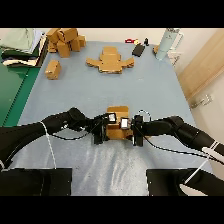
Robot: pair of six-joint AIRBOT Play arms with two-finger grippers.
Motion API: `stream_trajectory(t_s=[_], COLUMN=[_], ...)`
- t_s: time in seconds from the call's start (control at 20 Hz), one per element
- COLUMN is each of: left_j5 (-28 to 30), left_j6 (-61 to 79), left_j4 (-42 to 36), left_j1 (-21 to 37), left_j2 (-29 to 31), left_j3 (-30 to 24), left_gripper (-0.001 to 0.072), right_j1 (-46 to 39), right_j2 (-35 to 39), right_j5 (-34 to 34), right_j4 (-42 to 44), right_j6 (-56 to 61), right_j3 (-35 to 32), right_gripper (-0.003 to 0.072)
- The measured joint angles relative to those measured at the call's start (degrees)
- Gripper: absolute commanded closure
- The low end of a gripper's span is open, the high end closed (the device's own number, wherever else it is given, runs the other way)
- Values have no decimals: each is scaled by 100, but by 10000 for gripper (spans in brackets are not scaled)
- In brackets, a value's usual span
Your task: Fold the box.
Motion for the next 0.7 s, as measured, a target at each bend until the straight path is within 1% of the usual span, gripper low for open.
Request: stream_trajectory(t_s=[0.7], left_j5=[-2], left_j6=[-7], left_j4=[-4], left_j1=[0], left_j2=[0], left_j3=[2], left_gripper=[246], right_j1=[7], right_j2=[-101], right_j5=[20], right_j4=[2], right_j6=[-9], right_j3=[2], right_gripper=[137])
